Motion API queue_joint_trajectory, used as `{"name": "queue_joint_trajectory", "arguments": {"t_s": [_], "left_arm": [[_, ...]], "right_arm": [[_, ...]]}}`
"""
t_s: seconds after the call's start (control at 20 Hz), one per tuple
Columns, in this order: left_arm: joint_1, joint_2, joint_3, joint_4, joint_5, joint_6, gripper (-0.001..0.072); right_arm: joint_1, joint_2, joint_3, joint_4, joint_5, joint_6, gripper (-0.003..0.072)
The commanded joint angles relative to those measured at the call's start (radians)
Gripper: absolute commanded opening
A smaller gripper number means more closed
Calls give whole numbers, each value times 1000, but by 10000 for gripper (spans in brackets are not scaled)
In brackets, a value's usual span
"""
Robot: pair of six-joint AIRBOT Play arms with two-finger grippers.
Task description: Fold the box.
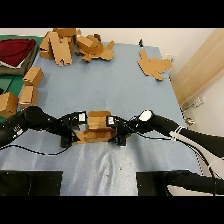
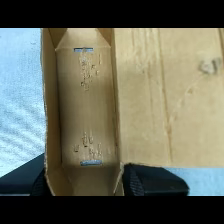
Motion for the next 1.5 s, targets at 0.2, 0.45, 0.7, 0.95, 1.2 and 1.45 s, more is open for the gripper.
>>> {"name": "queue_joint_trajectory", "arguments": {"t_s": [0.2,0.45,0.7,0.95,1.2,1.45], "left_arm": [[-39,-37,5,-5,31,-13,482],[-39,-74,6,-88,76,34,372],[-41,-74,6,-121,76,58,357],[-83,-74,6,-126,87,65,161],[-89,-75,5,-153,126,66,103],[-95,-117,6,-241,157,112,103]], "right_arm": [[0,0,0,0,0,0,469],[0,0,0,0,0,0,469],[0,0,0,0,0,0,469],[0,0,0,0,1,0,468],[0,0,0,0,1,0,469],[0,0,0,0,1,0,469]]}}
